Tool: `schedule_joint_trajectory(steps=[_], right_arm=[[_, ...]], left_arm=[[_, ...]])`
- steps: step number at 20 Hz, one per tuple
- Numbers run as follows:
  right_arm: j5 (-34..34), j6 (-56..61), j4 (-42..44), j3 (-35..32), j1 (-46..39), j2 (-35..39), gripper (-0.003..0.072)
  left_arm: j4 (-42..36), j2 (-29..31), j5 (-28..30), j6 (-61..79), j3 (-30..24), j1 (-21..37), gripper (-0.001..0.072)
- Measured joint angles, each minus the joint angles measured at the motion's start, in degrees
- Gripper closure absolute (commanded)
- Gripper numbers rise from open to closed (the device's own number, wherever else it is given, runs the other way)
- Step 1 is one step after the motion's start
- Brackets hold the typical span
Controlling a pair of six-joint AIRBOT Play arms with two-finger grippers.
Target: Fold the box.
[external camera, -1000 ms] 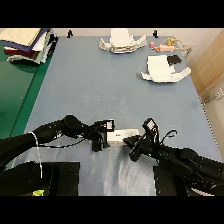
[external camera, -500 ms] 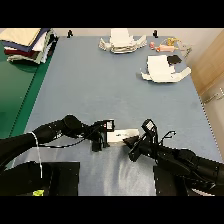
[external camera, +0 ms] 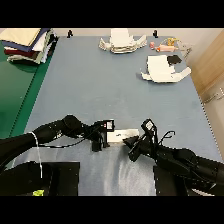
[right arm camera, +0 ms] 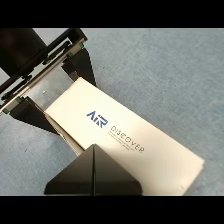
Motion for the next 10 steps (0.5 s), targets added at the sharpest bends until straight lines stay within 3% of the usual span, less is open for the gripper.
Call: schedule_joint_trajectory(steps=[10], right_arm=[[-0.5, 0.0, 0.0, 0.0, 0.0, -0.5, 0.0683]], left_arm=[[0.0, 0.0, 0.0, 0.0, 0.0, 0.0, 0.0239]])
